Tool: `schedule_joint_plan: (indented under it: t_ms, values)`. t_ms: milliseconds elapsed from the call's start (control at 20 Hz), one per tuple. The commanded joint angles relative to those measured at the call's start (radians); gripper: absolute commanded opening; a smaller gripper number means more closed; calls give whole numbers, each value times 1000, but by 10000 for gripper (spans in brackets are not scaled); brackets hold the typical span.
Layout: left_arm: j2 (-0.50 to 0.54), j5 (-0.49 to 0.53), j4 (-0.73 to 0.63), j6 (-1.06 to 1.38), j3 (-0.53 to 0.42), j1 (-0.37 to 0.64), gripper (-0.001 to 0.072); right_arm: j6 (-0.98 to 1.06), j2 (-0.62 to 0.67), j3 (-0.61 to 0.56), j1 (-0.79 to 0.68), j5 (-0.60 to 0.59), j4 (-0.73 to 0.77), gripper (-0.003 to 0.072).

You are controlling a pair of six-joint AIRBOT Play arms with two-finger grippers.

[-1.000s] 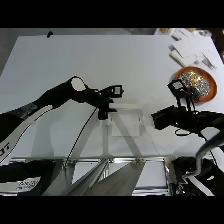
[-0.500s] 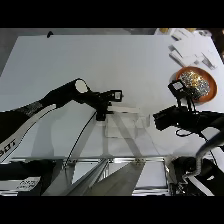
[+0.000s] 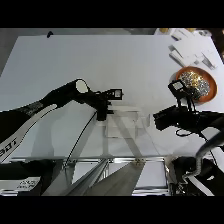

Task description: Fold the box and place the chain.

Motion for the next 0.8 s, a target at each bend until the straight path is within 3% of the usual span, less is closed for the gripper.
schedule_joint_plan:
  t_ms: [0,450,750]
  values:
    - [-1,4,-3,-9,0,-1,5,0,1,0,0,0,0,341]
    - [3,23,-20,-90,0,-1,3,0,0,-7,0,0,-1,341]
    - [2,95,-5,-92,0,-51,6,0,0,-8,0,0,0,341]
